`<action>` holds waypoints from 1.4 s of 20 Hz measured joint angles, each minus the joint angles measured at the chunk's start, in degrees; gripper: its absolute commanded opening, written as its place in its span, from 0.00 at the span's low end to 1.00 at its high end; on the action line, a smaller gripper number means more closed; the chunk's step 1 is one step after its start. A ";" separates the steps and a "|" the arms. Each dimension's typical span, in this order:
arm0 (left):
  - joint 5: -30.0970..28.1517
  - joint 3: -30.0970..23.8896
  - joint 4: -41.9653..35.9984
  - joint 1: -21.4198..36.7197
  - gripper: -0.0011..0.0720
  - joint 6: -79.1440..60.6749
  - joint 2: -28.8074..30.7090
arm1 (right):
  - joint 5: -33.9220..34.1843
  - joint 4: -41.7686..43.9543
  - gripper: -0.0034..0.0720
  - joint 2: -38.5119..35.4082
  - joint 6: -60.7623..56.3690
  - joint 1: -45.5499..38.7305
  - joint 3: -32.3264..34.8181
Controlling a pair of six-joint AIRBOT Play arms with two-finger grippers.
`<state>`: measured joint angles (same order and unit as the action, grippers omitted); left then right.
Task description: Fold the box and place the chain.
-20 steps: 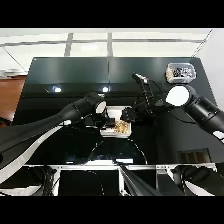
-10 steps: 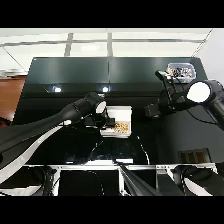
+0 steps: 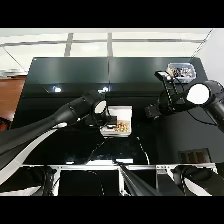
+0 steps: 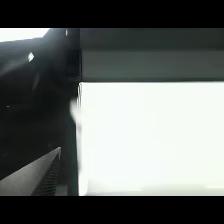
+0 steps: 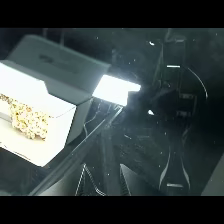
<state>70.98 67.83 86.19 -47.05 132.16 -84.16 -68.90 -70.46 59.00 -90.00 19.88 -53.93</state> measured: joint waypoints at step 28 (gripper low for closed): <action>-23.08 -39.08 -44.09 24.06 1.00 -131.95 21.73 | 2.51 -2.84 0.39 0.00 -5.66 0.17 0.02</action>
<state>47.90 28.75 42.11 -22.98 0.21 -62.43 -66.39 -73.30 59.00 -95.66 20.05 -53.91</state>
